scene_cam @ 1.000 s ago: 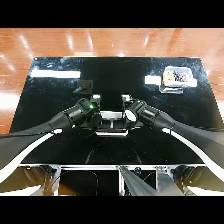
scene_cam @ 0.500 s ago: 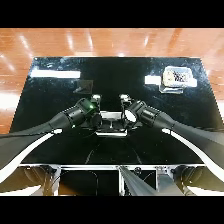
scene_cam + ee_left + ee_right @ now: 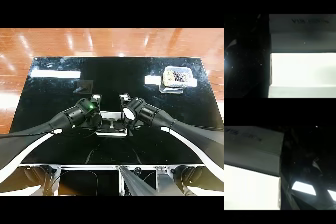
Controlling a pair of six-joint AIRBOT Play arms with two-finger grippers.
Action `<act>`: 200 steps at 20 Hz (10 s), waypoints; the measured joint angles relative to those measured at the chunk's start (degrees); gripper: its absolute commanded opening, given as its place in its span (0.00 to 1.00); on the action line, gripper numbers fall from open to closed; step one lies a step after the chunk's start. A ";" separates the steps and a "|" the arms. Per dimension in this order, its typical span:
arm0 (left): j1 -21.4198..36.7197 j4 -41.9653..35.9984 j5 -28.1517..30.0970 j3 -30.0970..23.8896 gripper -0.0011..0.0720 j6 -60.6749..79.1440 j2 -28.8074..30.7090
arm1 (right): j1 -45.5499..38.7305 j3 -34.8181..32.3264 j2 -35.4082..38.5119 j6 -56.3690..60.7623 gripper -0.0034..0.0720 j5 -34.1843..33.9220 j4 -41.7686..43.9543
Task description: Fold the box and place the chain.
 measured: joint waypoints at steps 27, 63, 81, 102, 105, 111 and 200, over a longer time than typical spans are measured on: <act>0.00 0.00 0.00 0.00 0.05 0.15 0.00 | 0.33 0.61 2.51 -5.51 0.79 4.68 -1.88; 0.00 0.00 0.33 0.00 0.05 -0.07 0.00 | -48.13 34.58 -15.45 -17.20 0.78 1.49 -4.11; -0.02 0.00 0.35 0.00 0.05 -0.07 0.00 | -53.86 39.87 -26.97 -11.19 0.06 -6.25 16.33; 0.00 0.00 0.31 0.00 0.05 -0.07 0.00 | -57.35 39.93 -1.51 -25.49 0.06 -0.07 13.94; -0.02 0.00 0.31 0.00 0.05 -0.07 0.00 | -57.79 40.17 3.06 -27.63 0.06 -0.96 13.92; 0.00 -0.02 0.33 0.00 0.05 -0.07 0.00 | -58.07 40.28 10.91 -30.51 0.06 -1.88 13.94; -0.17 -0.15 0.48 0.04 0.05 -0.09 -1.05 | -4.44 8.50 28.11 -32.81 0.07 10.01 20.37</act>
